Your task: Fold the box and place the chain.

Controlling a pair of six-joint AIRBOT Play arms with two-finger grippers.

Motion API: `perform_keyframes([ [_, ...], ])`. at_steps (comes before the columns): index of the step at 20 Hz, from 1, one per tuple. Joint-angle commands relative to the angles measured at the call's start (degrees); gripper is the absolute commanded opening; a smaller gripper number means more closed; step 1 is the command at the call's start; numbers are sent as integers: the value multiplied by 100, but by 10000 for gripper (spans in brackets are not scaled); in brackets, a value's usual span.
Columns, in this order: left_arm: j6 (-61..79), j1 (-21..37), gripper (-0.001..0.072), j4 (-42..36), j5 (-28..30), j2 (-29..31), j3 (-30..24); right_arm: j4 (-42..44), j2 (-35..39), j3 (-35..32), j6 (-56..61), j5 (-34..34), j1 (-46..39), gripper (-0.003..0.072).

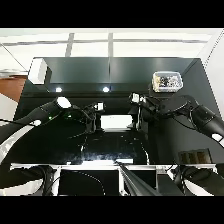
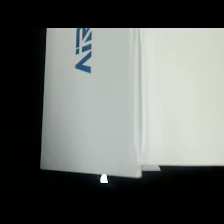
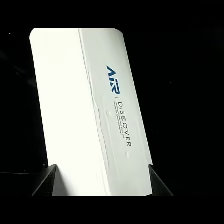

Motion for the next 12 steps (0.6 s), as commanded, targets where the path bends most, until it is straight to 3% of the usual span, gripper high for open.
perform_keyframes([
  [1,0,4,441,0,2,-2,-2,-267,13,7,17,-24,50,701],
  [7,0,4,441,0,4,-2,-2,-887,-9,-7,634,702,271,701],
  [12,0,4,441,0,4,-2,-2,-1049,-9,-4,691,754,391,701],
])
